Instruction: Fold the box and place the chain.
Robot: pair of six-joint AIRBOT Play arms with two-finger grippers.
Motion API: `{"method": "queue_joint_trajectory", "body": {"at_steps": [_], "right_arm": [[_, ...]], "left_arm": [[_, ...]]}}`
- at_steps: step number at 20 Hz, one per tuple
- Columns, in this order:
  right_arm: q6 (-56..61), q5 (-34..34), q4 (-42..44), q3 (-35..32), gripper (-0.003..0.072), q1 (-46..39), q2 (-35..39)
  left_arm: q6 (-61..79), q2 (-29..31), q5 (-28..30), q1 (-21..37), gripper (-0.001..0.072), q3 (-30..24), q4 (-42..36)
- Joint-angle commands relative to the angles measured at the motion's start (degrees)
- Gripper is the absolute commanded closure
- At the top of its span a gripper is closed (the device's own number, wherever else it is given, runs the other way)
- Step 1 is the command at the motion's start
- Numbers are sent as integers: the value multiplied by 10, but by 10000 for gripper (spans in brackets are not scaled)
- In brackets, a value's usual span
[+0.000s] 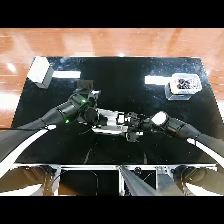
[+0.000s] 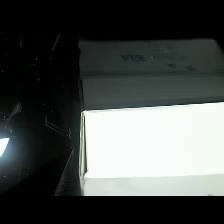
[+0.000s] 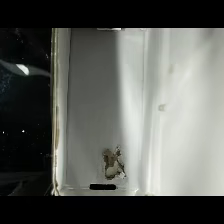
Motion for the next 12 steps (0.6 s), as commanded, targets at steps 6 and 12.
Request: {"method": "queue_joint_trajectory", "body": {"at_steps": [6,12], "right_arm": [[0,0,0,0,201,0,0],[0,0,0,0,200,0,0]], "left_arm": [[0,0,0,0,284,0,-5],[-2,0,7,-1,410,0,-5]]}}
